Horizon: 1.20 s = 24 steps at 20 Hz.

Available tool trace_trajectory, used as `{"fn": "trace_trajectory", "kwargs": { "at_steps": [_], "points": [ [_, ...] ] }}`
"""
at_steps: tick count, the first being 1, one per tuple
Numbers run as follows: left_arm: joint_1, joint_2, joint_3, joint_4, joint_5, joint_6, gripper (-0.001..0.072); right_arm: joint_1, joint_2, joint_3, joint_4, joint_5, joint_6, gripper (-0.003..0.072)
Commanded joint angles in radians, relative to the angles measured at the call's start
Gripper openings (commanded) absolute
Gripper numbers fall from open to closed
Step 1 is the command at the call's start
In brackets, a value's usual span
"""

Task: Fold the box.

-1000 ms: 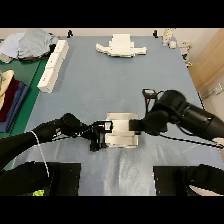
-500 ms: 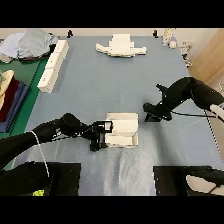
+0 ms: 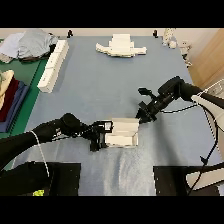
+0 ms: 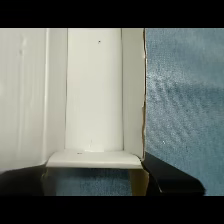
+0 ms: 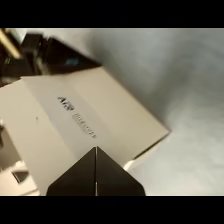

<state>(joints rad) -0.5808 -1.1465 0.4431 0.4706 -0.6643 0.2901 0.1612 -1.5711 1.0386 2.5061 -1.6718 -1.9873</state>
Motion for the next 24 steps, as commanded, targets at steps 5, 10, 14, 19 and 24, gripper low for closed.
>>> {"fn": "trace_trajectory", "kwargs": {
  "at_steps": [5,10,14,19,24],
  "points": [
    [0.001,0.000,0.001,0.000,0.000,0.000,0.0525,0.173,0.199,-0.038,-0.162,0.152,-0.200,0.0004],
    [0.001,0.000,0.001,0.000,0.000,0.000,0.0525,0.339,0.510,-0.298,-0.177,0.698,-0.368,0.0004],
    [0.001,0.000,0.001,0.000,0.000,0.000,0.0525,0.492,0.710,-0.499,-0.180,0.935,-0.381,0.0004],
    [0.001,0.000,0.001,0.000,0.000,0.000,0.0524,0.654,0.806,-0.612,-0.272,1.098,-0.381,0.0022],
    [0.001,0.000,0.001,0.000,0.000,0.000,0.0524,0.685,0.806,-0.606,-0.394,1.165,-0.405,0.0309]
  ]
}}
